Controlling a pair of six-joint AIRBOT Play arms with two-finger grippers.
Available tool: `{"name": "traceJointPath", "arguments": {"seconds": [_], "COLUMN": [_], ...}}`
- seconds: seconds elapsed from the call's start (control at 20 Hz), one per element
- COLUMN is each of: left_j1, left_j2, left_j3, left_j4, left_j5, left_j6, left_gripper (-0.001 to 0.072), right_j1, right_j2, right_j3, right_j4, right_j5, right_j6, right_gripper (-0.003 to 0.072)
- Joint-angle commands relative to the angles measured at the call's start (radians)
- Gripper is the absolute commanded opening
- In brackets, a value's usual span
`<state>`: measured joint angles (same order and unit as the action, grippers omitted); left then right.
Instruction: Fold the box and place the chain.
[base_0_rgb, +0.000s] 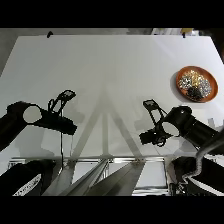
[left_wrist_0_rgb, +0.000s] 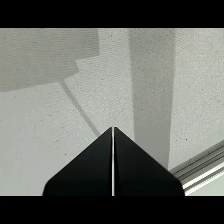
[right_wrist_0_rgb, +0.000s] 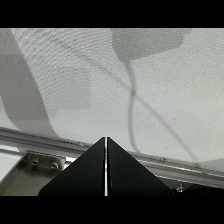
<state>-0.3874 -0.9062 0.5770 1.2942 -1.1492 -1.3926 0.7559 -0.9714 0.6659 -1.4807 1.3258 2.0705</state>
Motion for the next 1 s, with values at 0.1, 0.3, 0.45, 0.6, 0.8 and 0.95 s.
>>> {"name": "traceJointPath", "arguments": {"seconds": [0.1,0.3,0.45,0.6,0.8,0.95], "left_j1": [0.0,0.0,0.0,0.0,0.0,0.0], "left_j2": [0.0,0.0,0.0,0.0,0.0,0.0], "left_j3": [0.0,0.0,0.0,0.0,0.0,0.0], "left_j4": [0.0,0.0,0.0,0.0,0.0,0.0], "left_j5": [0.0,0.0,0.0,0.0,0.0,0.0], "left_j6": [0.0,0.0,0.0,0.0,0.0,0.0], "left_gripper": [0.0011,0.0011,0.0011,0.0011,0.0011,0.0011], "right_j1": [0.001,0.001,0.001,0.0,-0.131,-0.449], "right_j2": [0.001,0.001,0.001,0.001,0.001,0.001], "right_j3": [0.0,0.0,0.0,0.0,0.0,0.0], "right_j4": [0.0,0.0,-0.095,-0.38,-0.665,-0.68], "right_j5": [0.0,-0.002,-0.085,-0.048,0.122,0.094], "right_j6": [0.0,0.0,-0.012,0.009,-0.129,-0.257], "right_gripper": [0.0016,0.0016,0.0016,0.0016,0.0012,0.0013]}}
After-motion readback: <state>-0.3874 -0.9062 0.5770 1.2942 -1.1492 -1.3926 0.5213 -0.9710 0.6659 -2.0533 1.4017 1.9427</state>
